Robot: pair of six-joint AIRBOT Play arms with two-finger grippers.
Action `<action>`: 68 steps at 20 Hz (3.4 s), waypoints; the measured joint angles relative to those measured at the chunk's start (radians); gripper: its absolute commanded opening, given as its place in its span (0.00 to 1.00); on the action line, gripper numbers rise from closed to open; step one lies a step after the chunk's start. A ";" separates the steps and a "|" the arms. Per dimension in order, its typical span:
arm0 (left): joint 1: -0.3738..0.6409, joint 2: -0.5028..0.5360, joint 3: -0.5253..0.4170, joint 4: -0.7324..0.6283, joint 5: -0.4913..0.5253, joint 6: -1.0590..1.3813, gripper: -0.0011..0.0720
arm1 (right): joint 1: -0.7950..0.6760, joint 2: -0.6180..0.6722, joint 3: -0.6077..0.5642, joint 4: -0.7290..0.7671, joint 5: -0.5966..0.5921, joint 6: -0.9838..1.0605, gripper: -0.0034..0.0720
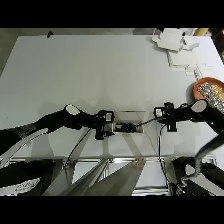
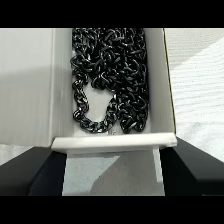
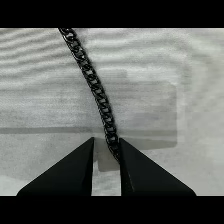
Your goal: Fold the box and place the chain.
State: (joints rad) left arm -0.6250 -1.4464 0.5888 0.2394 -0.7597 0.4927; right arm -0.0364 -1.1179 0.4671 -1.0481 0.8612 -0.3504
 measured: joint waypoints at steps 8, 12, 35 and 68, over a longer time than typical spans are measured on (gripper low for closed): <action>0.000 0.000 0.000 0.000 0.000 0.000 0.39 | 0.000 0.086 -0.002 0.006 0.117 0.008 0.07; 0.000 0.000 0.000 0.000 0.000 0.000 0.39 | 0.001 0.252 -0.002 0.142 0.220 0.026 0.07; 0.000 0.000 0.000 0.000 0.000 0.000 0.39 | 0.346 0.302 0.002 0.399 0.074 0.036 0.36; 0.000 0.000 0.000 0.000 0.000 0.000 0.39 | -0.032 0.020 0.002 0.083 -0.032 0.029 0.33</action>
State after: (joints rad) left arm -0.6250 -1.4464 0.5888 0.2394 -0.7597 0.4927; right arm -0.0681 -1.0981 0.4694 -0.9653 0.8291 -0.3218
